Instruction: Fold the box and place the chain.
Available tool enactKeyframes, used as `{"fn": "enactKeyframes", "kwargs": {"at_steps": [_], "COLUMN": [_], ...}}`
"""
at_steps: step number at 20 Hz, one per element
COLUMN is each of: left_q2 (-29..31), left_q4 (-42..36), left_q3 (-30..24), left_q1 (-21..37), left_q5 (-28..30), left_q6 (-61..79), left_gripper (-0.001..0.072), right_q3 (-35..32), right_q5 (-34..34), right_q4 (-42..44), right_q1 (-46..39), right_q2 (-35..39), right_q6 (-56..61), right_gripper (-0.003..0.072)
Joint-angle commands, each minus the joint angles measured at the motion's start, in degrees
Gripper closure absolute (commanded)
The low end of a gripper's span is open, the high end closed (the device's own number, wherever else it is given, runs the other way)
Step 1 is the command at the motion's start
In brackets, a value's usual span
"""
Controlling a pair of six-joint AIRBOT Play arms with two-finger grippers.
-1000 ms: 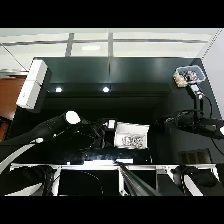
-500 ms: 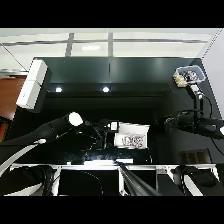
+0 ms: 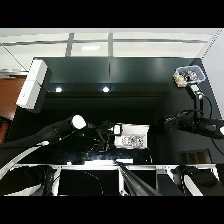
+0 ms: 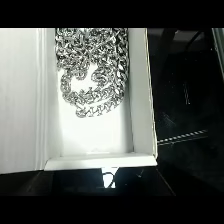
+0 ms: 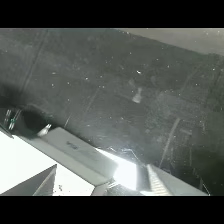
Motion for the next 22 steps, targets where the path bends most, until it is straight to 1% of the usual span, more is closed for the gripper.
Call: {"fn": "enactKeyframes", "kwargs": {"at_steps": [1, 3, 5, 9, 11, 12, 14, 15, 17, 19, 20, 22], "left_q2": [0.0, 0.0, 0.0, 0.0, 0.0, 0.0, 0.0, 0.0, 0.0, 0.0, 0.0, 0.0], "left_q4": [0.2, 0.2, 0.2, 0.2, 0.2, 0.2, 0.2, 0.2, 0.2, 0.2, 0.2, 0.2], "left_q3": [0.0, 0.0, 0.0, 0.0, 0.0, 0.0, 0.0, 0.0, 0.0, 0.0, 0.0, 0.0], "left_q1": [-0.2, -0.2, -0.2, -0.2, -0.2, -0.2, -0.2, -0.2, -0.2, -0.2, -0.2, -0.2], "left_q5": [1.2, 1.2, 1.2, 1.2, 1.2, 1.2, 1.2, 1.2, 1.2, 1.1, 1.2, 1.2], "left_q6": [0.0, 0.0, 0.0, 0.0, 0.0, 0.0, 0.0, 0.0, 0.0, 0.0, 0.0, 0.0], "left_gripper": [0.0311, 0.0311, 0.0311, 0.0310, 0.0310, 0.0310, 0.0310, 0.0310, 0.0310, 0.0310, 0.0310, 0.0310], "right_q3": [0.1, 0.1, 0.1, 0.1, 0.1, 0.3, 2.0, 3.5, 5.4, 5.3, 5.3, 4.5], "right_q5": [-1.9, -6.2, -5.8, -5.4, -5.4, -4.5, 0.8, 3.8, 9.2, 14.6, 16.2, 14.2], "right_q4": [0.6, 1.1, 3.7, 5.6, 5.7, 5.9, 4.9, 3.9, 2.1, 1.9, 1.4, 0.6], "right_q1": [1.0, 1.7, 3.0, 8.7, 9.9, 10.0, 9.9, 9.9, 9.9, 10.0, 10.0, 10.0], "right_q2": [-0.1, -1.5, -5.2, -12.3, -13.5, -13.5, -13.5, -13.5, -13.4, -13.4, -13.4, -13.4], "right_q6": [0.2, 3.6, 2.5, -8.4, -13.5, -16.2, -23.2, -24.8, -24.8, -25.0, -25.0, -25.4], "right_gripper": [-0.0031, -0.0030, -0.0030, -0.0029, -0.0022, -0.0021, -0.0021, -0.0021, -0.0021, -0.0020, -0.0020, -0.0020]}}
